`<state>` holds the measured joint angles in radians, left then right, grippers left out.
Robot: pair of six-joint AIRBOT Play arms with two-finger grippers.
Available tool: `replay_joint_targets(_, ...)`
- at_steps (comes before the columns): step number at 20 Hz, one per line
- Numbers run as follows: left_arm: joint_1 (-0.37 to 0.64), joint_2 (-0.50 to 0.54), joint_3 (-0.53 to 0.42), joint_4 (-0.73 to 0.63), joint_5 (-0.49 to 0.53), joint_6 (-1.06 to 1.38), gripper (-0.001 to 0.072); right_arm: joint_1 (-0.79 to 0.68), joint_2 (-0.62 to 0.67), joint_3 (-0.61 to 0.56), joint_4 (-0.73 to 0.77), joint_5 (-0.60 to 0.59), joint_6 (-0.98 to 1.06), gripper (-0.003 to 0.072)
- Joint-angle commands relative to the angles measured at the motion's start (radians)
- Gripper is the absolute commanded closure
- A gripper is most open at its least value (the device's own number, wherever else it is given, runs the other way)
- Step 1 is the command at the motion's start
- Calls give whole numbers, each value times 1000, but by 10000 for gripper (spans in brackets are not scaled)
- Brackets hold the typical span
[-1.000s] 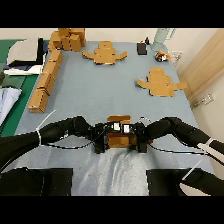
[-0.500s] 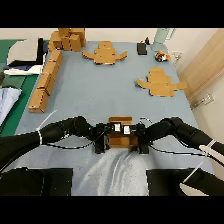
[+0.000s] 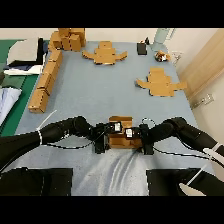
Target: Fold the box.
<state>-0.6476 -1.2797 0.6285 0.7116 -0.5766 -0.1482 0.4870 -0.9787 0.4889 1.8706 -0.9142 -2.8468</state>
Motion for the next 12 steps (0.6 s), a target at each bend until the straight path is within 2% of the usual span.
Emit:
replay_joint_targets(1,1,1,0,2,-1,2,184,0,41,6,21,13,5,-23)
replay_joint_targets(8,1,1,0,2,-1,2,184,0,157,17,31,14,7,-23)
replay_joint_targets(12,1,1,0,2,-1,2,184,0,230,17,36,4,150,-21)
